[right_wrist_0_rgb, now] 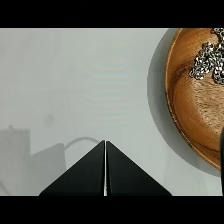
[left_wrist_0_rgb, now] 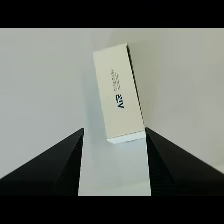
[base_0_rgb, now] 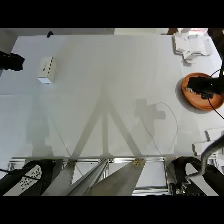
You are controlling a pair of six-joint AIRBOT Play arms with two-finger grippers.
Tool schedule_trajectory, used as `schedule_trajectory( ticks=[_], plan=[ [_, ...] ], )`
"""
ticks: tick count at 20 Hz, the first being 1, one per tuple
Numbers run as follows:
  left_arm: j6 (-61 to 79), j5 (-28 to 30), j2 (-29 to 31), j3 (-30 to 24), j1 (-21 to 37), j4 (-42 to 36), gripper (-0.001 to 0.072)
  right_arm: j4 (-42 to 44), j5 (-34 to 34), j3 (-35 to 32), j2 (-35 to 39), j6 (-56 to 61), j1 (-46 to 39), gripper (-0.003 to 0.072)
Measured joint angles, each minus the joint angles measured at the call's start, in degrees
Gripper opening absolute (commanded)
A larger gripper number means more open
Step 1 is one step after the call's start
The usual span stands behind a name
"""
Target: Fold the box and place the chain.
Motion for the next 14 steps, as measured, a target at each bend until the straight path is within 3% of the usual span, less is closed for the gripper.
schedule_trajectory(
  ticks=[5, 14],
  plan=[
    [0.42, -1.25, 3.93, 0.0, 0.0, -1.07, 0.0419, 0.13, 0.0, 0.0, 0.0, -0.02, 0.0, 0.0015],
    [0.59, -1.64, 4.98, 0.0, 0.0, -1.4, 0.0419, 0.15, 0.02, 0.0, 0.0, -0.02, 0.0, 0.0015]
  ],
)
